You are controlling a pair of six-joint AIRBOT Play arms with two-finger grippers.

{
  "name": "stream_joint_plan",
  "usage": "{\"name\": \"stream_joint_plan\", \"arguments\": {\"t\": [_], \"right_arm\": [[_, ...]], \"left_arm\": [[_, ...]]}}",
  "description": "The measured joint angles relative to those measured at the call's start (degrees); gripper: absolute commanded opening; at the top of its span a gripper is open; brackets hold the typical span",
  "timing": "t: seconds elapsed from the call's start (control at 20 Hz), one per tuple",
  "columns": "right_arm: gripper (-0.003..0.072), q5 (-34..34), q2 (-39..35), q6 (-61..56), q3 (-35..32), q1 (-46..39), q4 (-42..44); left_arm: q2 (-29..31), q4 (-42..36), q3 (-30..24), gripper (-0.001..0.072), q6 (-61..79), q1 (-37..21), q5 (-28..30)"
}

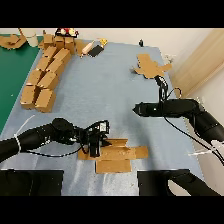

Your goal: Fold the box.

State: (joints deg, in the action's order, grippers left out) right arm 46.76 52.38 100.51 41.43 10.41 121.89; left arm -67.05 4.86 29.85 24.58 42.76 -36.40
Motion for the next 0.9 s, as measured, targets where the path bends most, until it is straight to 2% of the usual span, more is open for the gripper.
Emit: {"name": "stream_joint_plan", "arguments": {"t": [0.3,0.45,0.65,0.9], "right_arm": [[0.0,0.5,-0.2,0.2,0.0,0.0,-0.9],[-0.0001,3.2,-2.8,-0.3,-0.2,0.7,-3.3],[0.0,10.1,-11.5,-8.0,-2.8,2.1,-10.7],[0.0,17.2,-24.7,-11.5,-9.8,9.7,-9.8]], "left_arm": [[-0.1,0.2,0.0,0.0013,0.0,0.0,0.4],[-0.1,0.2,0.0,0.0013,0.0,0.0,0.4],[-0.1,0.2,0.0,0.0013,0.0,0.0,0.4],[-0.1,0.2,0.0,0.0013,0.0,0.0,0.4]]}}
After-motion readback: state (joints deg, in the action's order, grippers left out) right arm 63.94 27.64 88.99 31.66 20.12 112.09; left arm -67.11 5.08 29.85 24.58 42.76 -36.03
